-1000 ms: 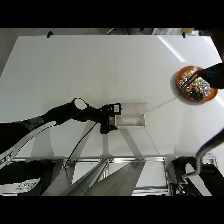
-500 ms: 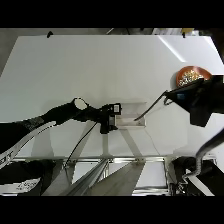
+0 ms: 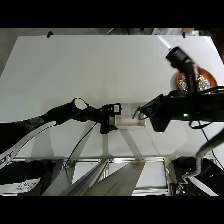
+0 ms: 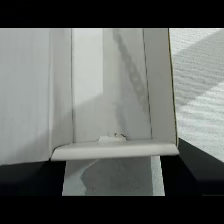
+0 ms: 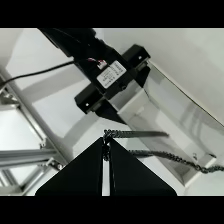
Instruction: Fold the box and place the chain.
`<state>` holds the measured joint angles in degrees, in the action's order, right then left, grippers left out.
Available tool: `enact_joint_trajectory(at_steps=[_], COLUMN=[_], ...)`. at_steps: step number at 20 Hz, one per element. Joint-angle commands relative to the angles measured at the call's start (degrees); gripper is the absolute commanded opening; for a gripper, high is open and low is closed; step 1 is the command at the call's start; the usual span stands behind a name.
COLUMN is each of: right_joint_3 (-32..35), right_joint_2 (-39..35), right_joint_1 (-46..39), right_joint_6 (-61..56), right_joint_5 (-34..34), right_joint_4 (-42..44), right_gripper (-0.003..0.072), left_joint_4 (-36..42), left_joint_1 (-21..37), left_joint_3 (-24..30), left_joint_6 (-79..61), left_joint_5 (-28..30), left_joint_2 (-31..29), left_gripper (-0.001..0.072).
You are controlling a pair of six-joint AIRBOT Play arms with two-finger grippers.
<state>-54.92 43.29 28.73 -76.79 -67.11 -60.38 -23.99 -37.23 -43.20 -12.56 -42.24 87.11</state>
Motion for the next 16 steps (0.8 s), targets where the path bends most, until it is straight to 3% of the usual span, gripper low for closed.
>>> enact_joint_trajectory(at_steps=[1,9,11,12,16], right_joint_3=[6.4,14.3,14.3,14.3,6.4], right_joint_2=[3.2,12.4,14.5,14.6,12.3], right_joint_1=[1.0,1.0,1.0,0.9,-2.8], right_joint_6=[1.9,5.3,5.3,5.3,5.0], right_joint_5=[6.6,9.0,11.2,11.8,2.0], right_joint_4=[0.0,0.0,0.1,0.2,-1.5], right_gripper=[0.0011,0.0019,0.0187,0.0196,0.0193], left_joint_4=[0.0,0.0,0.0,0.0,0.0], left_joint_1=[0.0,0.0,0.0,0.0,0.0], left_joint_3=[0.0,0.0,0.0,0.0,0.0], left_joint_6=[0.0,0.0,0.0,0.0,0.0], left_joint_5=[0.0,0.0,0.0,0.0,0.0], left_joint_2=[0.0,-0.1,-0.1,0.0,0.0], left_gripper=[0.0255,0.0255,0.0255,0.0255,0.0255])
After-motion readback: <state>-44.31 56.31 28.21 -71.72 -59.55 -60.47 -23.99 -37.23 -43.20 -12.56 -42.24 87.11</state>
